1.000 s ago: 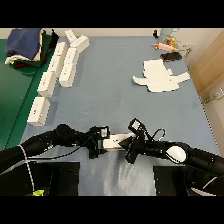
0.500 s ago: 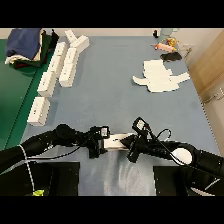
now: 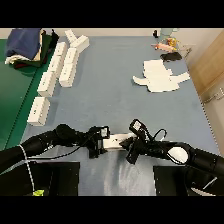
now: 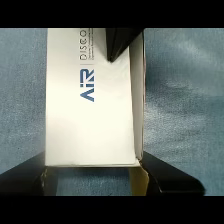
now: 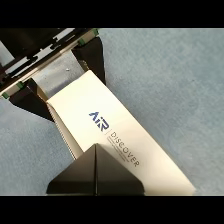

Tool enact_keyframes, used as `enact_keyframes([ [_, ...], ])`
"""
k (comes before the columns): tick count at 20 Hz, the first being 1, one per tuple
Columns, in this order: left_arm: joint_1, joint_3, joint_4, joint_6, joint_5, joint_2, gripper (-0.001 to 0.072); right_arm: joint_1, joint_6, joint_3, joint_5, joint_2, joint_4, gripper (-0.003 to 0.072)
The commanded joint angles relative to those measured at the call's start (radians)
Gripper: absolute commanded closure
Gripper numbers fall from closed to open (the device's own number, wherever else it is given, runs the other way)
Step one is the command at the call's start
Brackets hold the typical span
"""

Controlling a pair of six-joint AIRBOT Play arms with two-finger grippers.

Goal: Fold the box.

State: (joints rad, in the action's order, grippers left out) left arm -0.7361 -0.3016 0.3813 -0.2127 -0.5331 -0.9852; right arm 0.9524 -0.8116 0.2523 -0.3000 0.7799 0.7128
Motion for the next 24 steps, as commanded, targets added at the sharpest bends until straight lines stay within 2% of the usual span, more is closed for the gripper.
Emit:
enact_keyframes([
  [1,0.001,-0.001,-0.002,0.001,-0.001,0.0,0.0187,0.002,0.0,-0.002,-0.054,0.051,0.006,0.0684],
  [13,0.001,-0.001,-0.002,0.001,-0.001,0.0,0.0187,0.002,0.0,0.005,-0.047,0.059,0.006,0.0684],
  [17,0.001,-0.001,-0.002,0.001,-0.001,0.0,0.0187,0.001,0.001,0.034,-0.016,0.018,0.028,0.0682],
  [18,0.001,-0.001,-0.002,0.001,-0.001,0.0,0.0187,0.001,0.0,0.042,-0.007,0.005,0.042,0.065],
  [22,0.001,-0.001,-0.002,0.001,-0.001,0.0,0.0187,0.001,0.001,0.055,0.006,-0.036,0.068,0.0646],
  [23,0.001,-0.001,-0.002,0.001,-0.001,0.0,0.0186,0.001,0.001,0.056,0.009,-0.043,0.07,0.0598],
  [24,0.001,-0.001,-0.002,0.001,-0.001,0.0,0.0187,0.001,0.001,0.056,0.016,-0.051,0.072,0.0494],
])
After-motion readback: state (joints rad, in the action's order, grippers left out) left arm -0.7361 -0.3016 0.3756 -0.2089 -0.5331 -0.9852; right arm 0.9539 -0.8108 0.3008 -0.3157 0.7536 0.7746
